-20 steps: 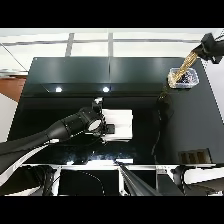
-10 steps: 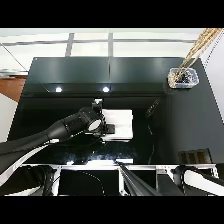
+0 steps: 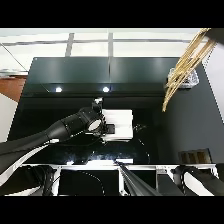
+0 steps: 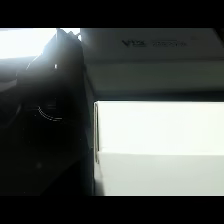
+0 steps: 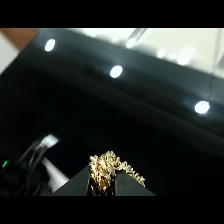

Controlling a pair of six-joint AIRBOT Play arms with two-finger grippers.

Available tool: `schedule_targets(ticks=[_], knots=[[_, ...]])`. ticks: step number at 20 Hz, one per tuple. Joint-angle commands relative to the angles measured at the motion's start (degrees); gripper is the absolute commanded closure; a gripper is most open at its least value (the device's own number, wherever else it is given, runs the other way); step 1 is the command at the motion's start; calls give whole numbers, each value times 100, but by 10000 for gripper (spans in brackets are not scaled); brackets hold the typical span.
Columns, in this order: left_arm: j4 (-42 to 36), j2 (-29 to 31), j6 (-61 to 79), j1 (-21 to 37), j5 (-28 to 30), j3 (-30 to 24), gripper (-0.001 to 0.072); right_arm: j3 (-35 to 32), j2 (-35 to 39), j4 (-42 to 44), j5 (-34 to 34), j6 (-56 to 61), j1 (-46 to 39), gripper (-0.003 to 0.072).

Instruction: Fold the box and place the chain.

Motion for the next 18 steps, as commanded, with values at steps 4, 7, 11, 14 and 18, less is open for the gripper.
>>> schedule_targets(ticks=[4, 7, 11, 14, 18], knots=[[-7, 0, 0, 2, 74, 2, 681, -1029, 282, 63, 468, -107, 1709, 663], [-7, 0, 0, 2, 85, 2, 682, -1104, 258, 96, 256, -61, 2188, 663], [-7, 0, 0, 2, 85, 2, 682, -1106, 216, 210, -201, -59, 2540, 664], [-7, 0, 0, 2, 85, 2, 682, -1250, 101, 201, -243, -61, 2636, 664], [-22, 0, 0, 2, 85, 2, 682, -2037, 11, 122, -446, -61, 2638, 663]])
